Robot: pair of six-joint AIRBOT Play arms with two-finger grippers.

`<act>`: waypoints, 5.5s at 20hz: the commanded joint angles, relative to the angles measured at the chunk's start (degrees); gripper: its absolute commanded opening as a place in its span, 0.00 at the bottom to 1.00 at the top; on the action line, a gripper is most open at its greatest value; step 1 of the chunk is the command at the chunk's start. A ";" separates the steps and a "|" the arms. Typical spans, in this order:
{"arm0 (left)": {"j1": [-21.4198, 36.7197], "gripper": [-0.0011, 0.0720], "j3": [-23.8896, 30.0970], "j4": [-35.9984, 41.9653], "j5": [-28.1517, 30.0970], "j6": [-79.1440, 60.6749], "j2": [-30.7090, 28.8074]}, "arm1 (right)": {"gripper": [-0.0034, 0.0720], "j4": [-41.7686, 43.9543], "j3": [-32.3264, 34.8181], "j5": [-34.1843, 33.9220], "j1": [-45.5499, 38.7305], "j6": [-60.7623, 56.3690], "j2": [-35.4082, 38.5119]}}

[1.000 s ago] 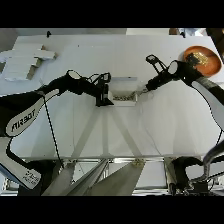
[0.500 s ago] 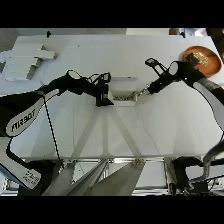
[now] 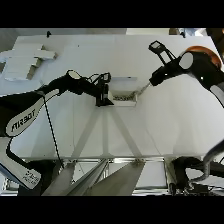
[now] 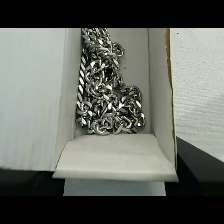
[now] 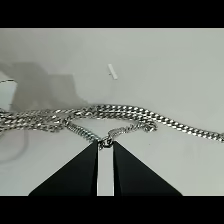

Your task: Fold the box and place the chain.

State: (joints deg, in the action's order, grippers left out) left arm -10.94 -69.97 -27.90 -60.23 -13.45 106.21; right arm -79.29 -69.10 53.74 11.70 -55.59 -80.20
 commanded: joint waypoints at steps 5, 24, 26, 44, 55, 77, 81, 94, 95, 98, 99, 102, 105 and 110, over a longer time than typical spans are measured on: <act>0.00 0.67 -0.02 0.00 0.02 0.00 0.02 | 0.06 4.26 -0.04 2.54 11.54 1.95 1.86; 0.00 0.67 -0.02 0.00 0.02 -0.02 0.00 | 0.06 6.25 -2.80 -3.48 21.42 1.38 -5.81; 0.00 0.67 -0.02 0.00 0.02 -0.02 0.02 | 0.14 6.25 -2.80 -3.43 21.44 1.36 -6.25; 0.00 0.67 -0.02 0.00 0.02 -0.02 0.02 | 0.58 0.35 -2.89 -1.09 -6.08 -3.15 -7.32; 0.00 0.67 -0.02 0.00 0.02 0.00 0.02 | 0.65 -8.04 -9.14 -1.68 -1.84 -16.70 -20.50; 0.00 0.67 -0.02 0.00 0.02 0.00 0.02 | 0.06 -5.73 -9.16 10.23 1.25 -11.06 -9.49; 0.00 0.67 -0.02 0.00 0.02 0.00 0.02 | 0.06 4.28 -9.16 11.72 3.78 -3.63 -3.85; 0.00 0.67 -0.02 0.00 0.02 0.00 0.02 | 0.48 -2.16 -9.09 11.54 1.49 -4.55 -7.54; 0.00 0.67 -0.02 0.00 0.02 0.00 0.02 | 0.50 -2.14 -9.09 11.69 0.96 -4.57 -9.40; 0.00 0.67 -0.02 0.00 0.02 0.00 0.02 | 0.59 -2.69 -9.09 12.41 0.55 -4.61 -14.60; 0.00 0.67 -0.02 0.00 0.02 0.00 0.02 | 0.59 -3.13 -9.09 12.46 0.55 -4.63 -15.78; 0.00 0.67 -0.02 0.00 0.02 0.00 0.02 | 0.59 -5.49 -9.09 11.96 0.17 -6.56 -18.49; 0.00 0.67 -0.02 0.00 0.02 0.00 0.02 | 0.58 -7.10 -9.09 10.23 0.20 -7.17 -19.69; 0.00 0.67 -0.02 0.00 0.02 0.00 0.02 | 0.45 -7.08 -9.09 6.36 0.20 -7.65 -20.00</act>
State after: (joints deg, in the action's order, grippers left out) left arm -10.94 -69.97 -27.90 -60.23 -13.45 106.21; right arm -85.93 -78.22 62.33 11.92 -62.87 -99.77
